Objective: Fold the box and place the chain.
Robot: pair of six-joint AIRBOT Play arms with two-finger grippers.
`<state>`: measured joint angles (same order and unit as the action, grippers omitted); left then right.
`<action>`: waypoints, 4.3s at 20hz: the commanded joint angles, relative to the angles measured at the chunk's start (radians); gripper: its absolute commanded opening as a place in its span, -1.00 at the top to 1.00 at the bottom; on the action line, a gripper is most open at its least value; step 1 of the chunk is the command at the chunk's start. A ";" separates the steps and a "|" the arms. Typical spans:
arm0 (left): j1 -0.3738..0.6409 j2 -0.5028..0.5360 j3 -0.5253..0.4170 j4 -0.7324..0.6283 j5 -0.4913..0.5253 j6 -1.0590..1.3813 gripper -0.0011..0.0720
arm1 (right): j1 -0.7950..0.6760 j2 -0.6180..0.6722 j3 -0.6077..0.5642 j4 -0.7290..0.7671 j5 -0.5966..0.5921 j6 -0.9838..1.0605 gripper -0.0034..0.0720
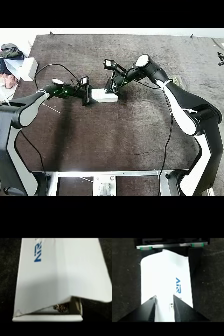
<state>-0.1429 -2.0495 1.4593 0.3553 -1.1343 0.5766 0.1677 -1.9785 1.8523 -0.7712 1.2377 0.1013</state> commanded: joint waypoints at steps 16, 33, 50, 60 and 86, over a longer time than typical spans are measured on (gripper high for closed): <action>0.000 -0.001 0.000 0.000 0.000 0.000 0.22 | 0.006 0.019 0.000 -0.042 -0.066 0.006 0.21; 0.000 -0.001 0.000 0.000 0.000 0.000 0.22 | 0.010 -0.001 -0.008 -0.098 -0.048 0.027 0.44; 0.000 -0.001 0.000 0.000 0.000 0.000 0.22 | 0.010 -0.029 -0.007 -0.096 0.043 0.052 0.00; 0.000 0.000 0.000 0.000 0.000 0.000 0.22 | -0.047 0.013 -0.008 0.097 0.014 0.078 0.94; 0.000 0.000 0.000 0.000 0.000 0.000 0.22 | -0.050 0.285 -0.103 0.216 0.039 0.321 0.94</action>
<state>-0.1432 -2.0495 1.4593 0.3557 -1.1347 0.5758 0.1184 -1.8076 1.8072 -0.5690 1.3178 0.3332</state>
